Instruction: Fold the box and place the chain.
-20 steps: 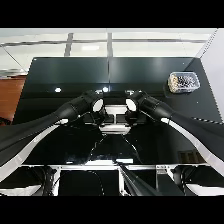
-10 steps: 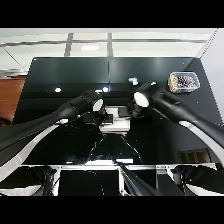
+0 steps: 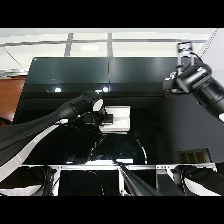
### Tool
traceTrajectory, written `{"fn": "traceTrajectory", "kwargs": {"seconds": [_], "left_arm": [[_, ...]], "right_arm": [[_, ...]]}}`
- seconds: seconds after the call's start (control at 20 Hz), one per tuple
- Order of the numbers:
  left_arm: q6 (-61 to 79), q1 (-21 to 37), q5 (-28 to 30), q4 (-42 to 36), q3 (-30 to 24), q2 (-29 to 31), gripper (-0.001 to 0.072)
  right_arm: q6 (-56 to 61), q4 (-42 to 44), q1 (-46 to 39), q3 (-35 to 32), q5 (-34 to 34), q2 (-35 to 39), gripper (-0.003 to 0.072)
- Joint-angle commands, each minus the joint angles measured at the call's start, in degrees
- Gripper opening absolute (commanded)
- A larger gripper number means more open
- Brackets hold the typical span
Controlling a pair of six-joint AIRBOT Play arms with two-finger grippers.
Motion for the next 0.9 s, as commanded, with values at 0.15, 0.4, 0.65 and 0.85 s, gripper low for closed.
{"fn": "traceTrajectory", "kwargs": {"seconds": [0.15, 0.4, 0.65, 0.85], "left_arm": [[0.1, 0.0, 0.0, 0.0, 0.0, 0.0, 0.0023], [0.1, 0.0, -0.3, 0.0, 0.0, 0.0, 0.0023], [0.1, 0.0, -0.3, 0.0, 0.0, 0.0, 0.0022], [0.1, 0.0, -0.3, 0.0, 0.0, 0.0, 0.0023]], "right_arm": [[6.0, 27.3, -21.3, 13.5, -5.2, -16.7, 0.07], [11.1, 33.0, -24.4, 34.9, 6.5, -33.0, 0.0585], [12.1, 36.7, -24.8, 38.8, 6.8, -38.9, 0.0584], [12.1, 37.5, -25.5, 38.8, 7.1, -40.0, 0.0582]]}}
